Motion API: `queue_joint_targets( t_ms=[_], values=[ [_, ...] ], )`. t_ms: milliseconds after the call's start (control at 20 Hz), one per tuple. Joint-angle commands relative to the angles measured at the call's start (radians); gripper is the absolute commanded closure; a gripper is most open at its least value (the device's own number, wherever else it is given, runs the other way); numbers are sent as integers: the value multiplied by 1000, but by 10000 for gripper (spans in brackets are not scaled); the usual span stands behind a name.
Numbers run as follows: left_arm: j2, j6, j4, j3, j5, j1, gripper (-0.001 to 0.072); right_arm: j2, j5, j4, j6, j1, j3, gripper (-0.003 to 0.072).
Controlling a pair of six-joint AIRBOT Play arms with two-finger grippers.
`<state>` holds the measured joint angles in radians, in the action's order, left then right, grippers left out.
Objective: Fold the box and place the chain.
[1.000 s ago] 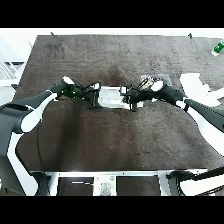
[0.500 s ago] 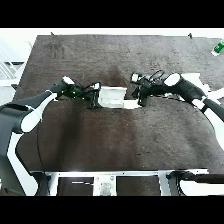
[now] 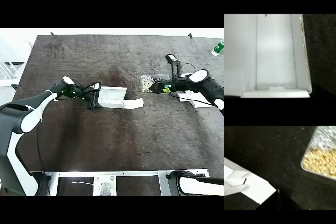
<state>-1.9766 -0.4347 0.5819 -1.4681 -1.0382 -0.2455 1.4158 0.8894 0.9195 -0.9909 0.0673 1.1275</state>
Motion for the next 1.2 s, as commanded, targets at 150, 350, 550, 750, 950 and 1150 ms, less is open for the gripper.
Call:
queue_joint_targets(
  t_ms=[150,350,550,750,950,1150],
  values=[
    [1,0,0,0,0,0,310,86,92,-19,-170,46,-35,675],
    [1,0,1,0,1,0,310,169,92,-49,-179,34,-47,675],
    [1,0,1,0,1,0,311,227,83,-114,-149,-13,-54,675],
    [1,0,0,0,1,0,311,254,57,-284,-51,-96,-52,675],
    [1,0,0,0,0,0,311,217,61,-300,-37,-114,-40,676],
    [1,0,1,0,0,0,311,167,42,-311,-53,-122,-38,675]
  ],
)
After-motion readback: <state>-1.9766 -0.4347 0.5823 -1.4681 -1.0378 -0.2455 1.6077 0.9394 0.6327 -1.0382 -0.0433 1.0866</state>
